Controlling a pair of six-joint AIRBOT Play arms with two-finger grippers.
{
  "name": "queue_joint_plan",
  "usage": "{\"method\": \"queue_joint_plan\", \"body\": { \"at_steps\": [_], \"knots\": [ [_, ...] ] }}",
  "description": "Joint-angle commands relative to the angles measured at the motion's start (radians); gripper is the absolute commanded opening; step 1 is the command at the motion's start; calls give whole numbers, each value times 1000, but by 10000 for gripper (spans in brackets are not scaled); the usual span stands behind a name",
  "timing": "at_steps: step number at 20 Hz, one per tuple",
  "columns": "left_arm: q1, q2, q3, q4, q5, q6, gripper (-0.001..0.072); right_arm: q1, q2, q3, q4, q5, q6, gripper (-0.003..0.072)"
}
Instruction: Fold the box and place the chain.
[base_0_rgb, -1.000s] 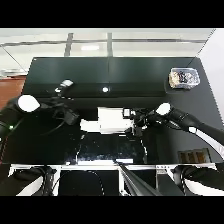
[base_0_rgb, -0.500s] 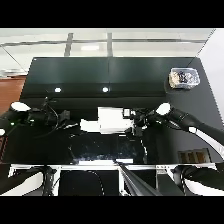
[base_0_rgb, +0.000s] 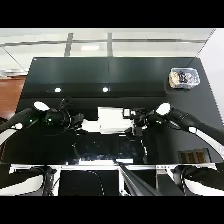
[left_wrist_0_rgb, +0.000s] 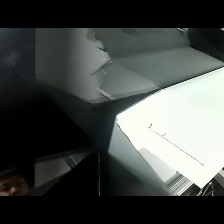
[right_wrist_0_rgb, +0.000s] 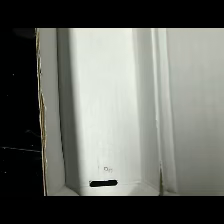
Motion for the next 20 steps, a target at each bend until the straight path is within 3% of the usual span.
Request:
{"method": "queue_joint_plan", "body": {
  "at_steps": [1,4,5,6,7,12,17,18,19,20],
  "knots": [
    [-18,-16,28,-6,-4,54,26,1,0,0,0,0,0,474],
    [-18,-16,63,-14,-75,136,36,0,0,0,0,0,0,474],
    [-18,-16,74,-21,-96,142,203,1,0,0,1,0,0,474],
    [-18,-16,83,-28,-112,141,525,0,0,0,0,0,0,474],
    [-18,-16,92,-29,-129,137,651,0,0,0,0,0,0,474],
    [-33,-16,141,-39,-168,129,634,0,0,0,0,0,0,474],
    [-132,-16,185,-38,-164,111,616,0,0,0,0,0,0,474],
    [-156,-16,196,-36,-154,93,567,0,0,0,1,0,0,474],
    [-175,-16,208,-27,-143,64,466,1,0,0,1,0,0,474],
    [-193,-16,222,-18,-135,34,457,0,0,0,1,0,0,474]
  ]
}}
